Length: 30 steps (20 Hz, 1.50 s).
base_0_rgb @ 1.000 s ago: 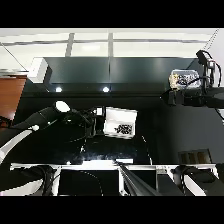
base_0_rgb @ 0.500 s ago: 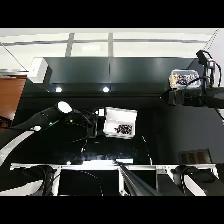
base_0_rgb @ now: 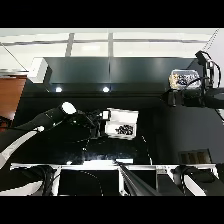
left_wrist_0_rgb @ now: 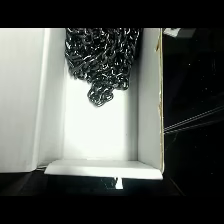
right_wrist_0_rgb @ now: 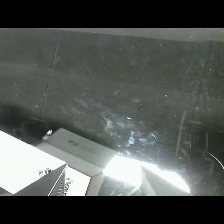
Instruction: Fold the box and place the chain.
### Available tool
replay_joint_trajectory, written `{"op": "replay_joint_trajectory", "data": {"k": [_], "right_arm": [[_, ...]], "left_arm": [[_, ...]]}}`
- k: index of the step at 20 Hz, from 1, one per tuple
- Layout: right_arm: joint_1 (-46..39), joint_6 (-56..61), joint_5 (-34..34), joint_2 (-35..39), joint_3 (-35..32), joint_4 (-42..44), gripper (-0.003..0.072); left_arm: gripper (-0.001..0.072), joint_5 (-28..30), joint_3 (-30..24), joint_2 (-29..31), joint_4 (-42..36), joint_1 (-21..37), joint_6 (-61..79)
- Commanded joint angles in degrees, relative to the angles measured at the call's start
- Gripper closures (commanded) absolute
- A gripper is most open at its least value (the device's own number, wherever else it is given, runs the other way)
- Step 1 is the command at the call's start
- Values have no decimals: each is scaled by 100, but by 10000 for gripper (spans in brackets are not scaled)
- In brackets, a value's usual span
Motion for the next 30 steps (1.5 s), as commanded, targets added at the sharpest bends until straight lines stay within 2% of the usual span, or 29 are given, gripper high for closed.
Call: {"op": "replay_joint_trajectory", "data": {"k": [1,25,26,27,28,30], "right_arm": [[-2,2,7,2,-2,2,172],[-2,2,94,2,-2,4,171],[-2,2,94,2,-2,4,172],[-2,0,98,2,-2,4,171],[-2,0,92,2,-2,-17,172],[17,-2,85,-4,-15,-66,168]], "left_arm": [[5,7,4,-4,11,-9,-4],[32,-94,17,9,168,26,-302],[105,-118,17,9,170,26,-304],[242,-127,15,7,168,24,-354],[328,-153,15,7,162,24,-413],[356,-164,15,4,144,11,-417]]}}
